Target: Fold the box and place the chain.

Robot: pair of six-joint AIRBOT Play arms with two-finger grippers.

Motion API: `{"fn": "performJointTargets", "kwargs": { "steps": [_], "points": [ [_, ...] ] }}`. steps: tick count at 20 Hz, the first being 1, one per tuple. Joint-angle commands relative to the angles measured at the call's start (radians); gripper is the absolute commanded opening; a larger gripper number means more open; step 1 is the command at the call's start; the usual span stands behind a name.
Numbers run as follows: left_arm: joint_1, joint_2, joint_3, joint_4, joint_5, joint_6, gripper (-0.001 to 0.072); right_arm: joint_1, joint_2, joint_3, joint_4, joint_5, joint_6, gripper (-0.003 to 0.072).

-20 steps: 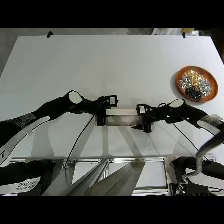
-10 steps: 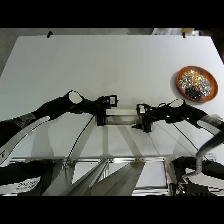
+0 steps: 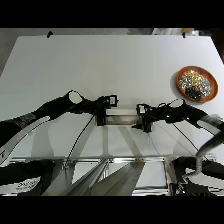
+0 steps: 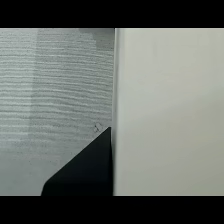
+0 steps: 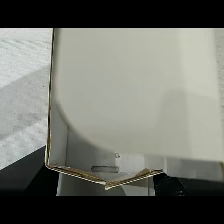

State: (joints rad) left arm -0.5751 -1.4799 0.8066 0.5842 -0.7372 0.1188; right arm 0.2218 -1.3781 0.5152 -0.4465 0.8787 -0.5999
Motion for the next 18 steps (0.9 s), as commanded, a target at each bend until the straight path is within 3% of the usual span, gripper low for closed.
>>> {"fn": "performJointTargets", "kwargs": {
  "steps": [1, 16, 17, 18],
  "points": [
    [0.0, 0.0, 0.0, 0.0, 0.0, 0.0, 0.0011, 0.0, 0.001, 0.0, -0.001, -0.001, 0.0, 0.0399],
    [0.0, 0.0, 0.0, 0.001, 0.0, 0.0, 0.0016, 0.0, 0.001, 0.0, -0.001, -0.001, 0.0, 0.0399],
    [0.0, 0.0, 0.0, 0.001, 0.0, 0.0, 0.0093, 0.0, 0.001, 0.0, -0.001, -0.001, 0.0, 0.0399],
    [0.002, 0.0, 0.0, 0.001, 0.002, 0.001, 0.029, 0.0, 0.001, 0.0, -0.001, -0.001, 0.0, 0.0399]
  ]
}}
